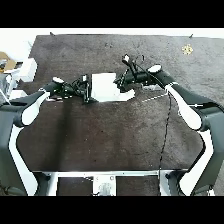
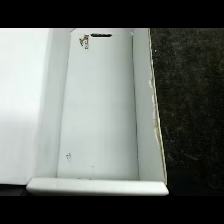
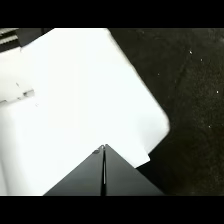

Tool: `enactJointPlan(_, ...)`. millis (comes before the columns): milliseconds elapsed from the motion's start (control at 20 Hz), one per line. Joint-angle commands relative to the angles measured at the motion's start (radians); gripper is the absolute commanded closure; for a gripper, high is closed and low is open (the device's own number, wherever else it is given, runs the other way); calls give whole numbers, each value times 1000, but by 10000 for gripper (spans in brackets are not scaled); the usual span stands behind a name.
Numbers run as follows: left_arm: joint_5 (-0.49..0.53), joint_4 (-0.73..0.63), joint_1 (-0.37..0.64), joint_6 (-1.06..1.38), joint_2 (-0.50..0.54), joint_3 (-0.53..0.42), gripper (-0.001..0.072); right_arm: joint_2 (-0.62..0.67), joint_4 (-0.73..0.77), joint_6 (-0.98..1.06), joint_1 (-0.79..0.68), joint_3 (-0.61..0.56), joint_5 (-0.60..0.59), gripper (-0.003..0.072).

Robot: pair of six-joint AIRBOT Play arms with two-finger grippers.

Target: Fold the box and place the chain.

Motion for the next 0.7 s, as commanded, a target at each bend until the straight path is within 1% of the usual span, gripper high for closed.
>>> enactJointPlan(0,0,0,0,0,1,0,365,-27,-41,-16,0,1,-19,687)
enactJointPlan(200,0,0,0,0,1,0,365,-27,-111,-16,0,0,50,688)
enactJointPlan(350,0,0,0,0,1,0,365,-31,-115,-49,-1,1,45,687)
enactJointPlan(500,0,0,0,0,1,0,366,-21,-55,-95,-1,1,21,687)
enactJointPlan(650,1,0,0,0,1,0,366,42,-64,-90,-6,1,9,687)
